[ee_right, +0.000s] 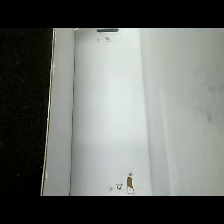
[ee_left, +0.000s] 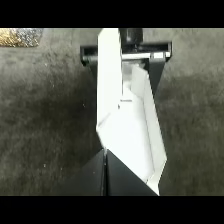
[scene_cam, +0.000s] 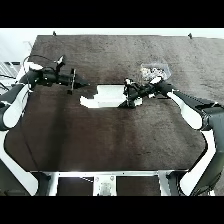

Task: Fold the box and place the chain.

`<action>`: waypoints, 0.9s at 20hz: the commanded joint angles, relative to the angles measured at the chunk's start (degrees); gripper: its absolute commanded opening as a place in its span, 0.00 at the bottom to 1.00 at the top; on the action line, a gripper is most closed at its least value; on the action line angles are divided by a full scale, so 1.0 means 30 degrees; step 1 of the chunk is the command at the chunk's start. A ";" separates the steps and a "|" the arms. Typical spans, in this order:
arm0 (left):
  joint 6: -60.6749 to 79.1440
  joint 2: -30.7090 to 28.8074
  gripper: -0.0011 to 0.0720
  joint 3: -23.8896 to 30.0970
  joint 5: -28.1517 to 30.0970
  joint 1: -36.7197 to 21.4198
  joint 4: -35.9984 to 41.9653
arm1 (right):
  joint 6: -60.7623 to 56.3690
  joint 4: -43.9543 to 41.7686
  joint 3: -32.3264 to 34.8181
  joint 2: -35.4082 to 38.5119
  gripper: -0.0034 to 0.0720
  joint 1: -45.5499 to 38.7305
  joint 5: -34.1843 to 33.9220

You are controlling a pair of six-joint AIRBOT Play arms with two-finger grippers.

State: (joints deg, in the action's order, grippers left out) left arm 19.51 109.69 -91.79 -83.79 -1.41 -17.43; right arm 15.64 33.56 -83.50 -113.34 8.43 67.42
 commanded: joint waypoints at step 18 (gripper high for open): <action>-0.1698 -0.2492 0.04 0.4721 1.0877 0.4998 -0.1515 | -0.0007 -0.0015 0.0007 -0.0007 0.83 0.0022 0.0007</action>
State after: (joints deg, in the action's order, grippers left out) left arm 14.85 100.97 -76.93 -57.84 13.10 -22.00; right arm 15.64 33.52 -83.50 -113.34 8.43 67.42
